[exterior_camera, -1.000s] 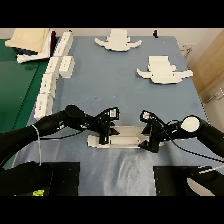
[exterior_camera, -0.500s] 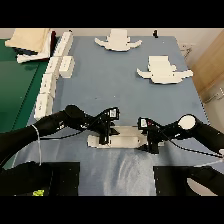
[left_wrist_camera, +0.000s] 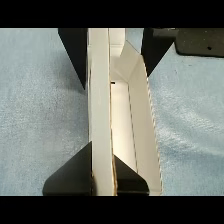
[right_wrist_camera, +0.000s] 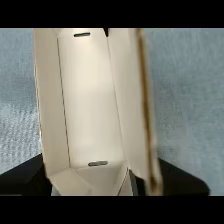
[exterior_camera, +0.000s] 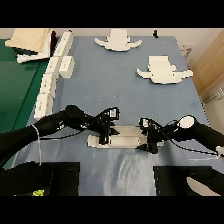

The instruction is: Fold the box.

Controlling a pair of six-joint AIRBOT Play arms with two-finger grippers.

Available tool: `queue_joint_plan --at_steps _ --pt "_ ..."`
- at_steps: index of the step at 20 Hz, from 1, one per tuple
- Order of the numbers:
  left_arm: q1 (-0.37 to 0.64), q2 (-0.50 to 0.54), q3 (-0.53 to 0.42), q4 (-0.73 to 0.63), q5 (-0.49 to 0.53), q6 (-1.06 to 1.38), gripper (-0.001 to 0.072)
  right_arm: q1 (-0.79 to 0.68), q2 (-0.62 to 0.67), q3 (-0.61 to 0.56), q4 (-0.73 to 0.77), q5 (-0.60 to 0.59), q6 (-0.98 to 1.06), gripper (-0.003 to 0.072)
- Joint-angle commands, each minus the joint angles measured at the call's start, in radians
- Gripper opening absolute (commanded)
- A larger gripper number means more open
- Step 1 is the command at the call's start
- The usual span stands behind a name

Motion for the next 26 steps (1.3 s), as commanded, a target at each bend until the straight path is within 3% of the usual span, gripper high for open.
queue_joint_plan --at_steps 1,14,16,18,20,26 --pt "0.0 0.0 0.001 0.0 0.0 0.0 0.0017 -0.009 -0.004 -0.026 0.02 -0.017 -0.051 0.0678" --pt "0.0 0.0 0.001 0.0 0.0 0.0 0.0017 -0.008 -0.004 -0.056 0.096 -0.06 -0.142 0.0636" --pt "0.0 0.0 0.001 0.0 0.0 0.0 0.0017 -0.008 -0.004 -0.059 0.097 -0.066 -0.142 0.0556" --pt "0.0 0.0 0.001 0.0 0.0 0.0 0.0017 -0.003 -0.004 -0.063 0.096 -0.071 -0.142 0.0555" --pt "0.0 0.0 0.001 0.0 -0.001 0.0 0.0017 0.0 -0.004 -0.063 0.097 -0.075 -0.142 0.0503" --pt "0.0 0.0 0.001 0.0 0.0 0.0 0.0017 0.0 -0.004 -0.063 0.096 -0.092 -0.141 0.0501"
